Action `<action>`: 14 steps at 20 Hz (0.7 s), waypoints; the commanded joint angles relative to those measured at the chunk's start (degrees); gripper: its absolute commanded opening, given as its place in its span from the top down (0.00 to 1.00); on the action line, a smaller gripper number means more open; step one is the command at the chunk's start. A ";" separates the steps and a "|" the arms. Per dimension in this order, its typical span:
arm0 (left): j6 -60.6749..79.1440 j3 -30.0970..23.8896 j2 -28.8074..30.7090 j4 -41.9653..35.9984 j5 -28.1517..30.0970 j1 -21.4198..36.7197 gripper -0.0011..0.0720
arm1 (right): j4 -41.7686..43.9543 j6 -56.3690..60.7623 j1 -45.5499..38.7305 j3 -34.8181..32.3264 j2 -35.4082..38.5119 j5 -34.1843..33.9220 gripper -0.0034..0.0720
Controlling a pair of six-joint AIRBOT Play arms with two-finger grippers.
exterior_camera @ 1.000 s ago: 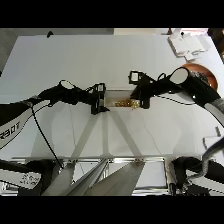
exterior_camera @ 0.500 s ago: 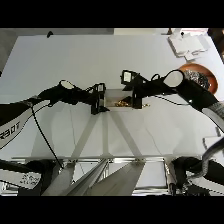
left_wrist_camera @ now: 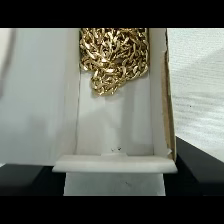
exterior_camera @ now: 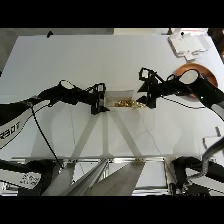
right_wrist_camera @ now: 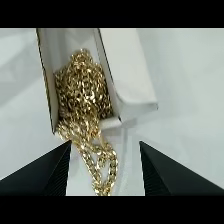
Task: Fold the box and place the chain.
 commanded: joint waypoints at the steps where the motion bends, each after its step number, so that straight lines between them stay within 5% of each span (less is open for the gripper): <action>1: 0.02 0.04 0.02 0.00 0.02 0.00 0.75 | 0.04 -7.21 -0.70 -0.50 -4.31 0.74 0.31; 3: 0.02 0.04 0.02 0.00 0.02 0.00 0.75 | 0.02 -8.74 -0.04 -0.50 -7.10 0.76 0.31; 5: 0.02 0.04 0.02 0.00 0.02 0.00 0.75 | 0.09 -10.78 0.39 -0.50 -9.53 1.18 0.18; 10: 0.02 0.04 0.02 0.00 0.02 0.00 0.75 | 0.39 -14.56 2.19 -0.50 -13.46 0.81 0.19; 11: 0.02 0.04 0.02 0.00 0.02 0.00 0.75 | 0.37 -14.56 2.54 -0.50 -13.88 0.02 0.25; 14: 0.02 0.04 0.02 0.00 0.02 0.00 0.75 | -0.79 -14.49 2.86 -0.50 -14.78 -1.22 0.66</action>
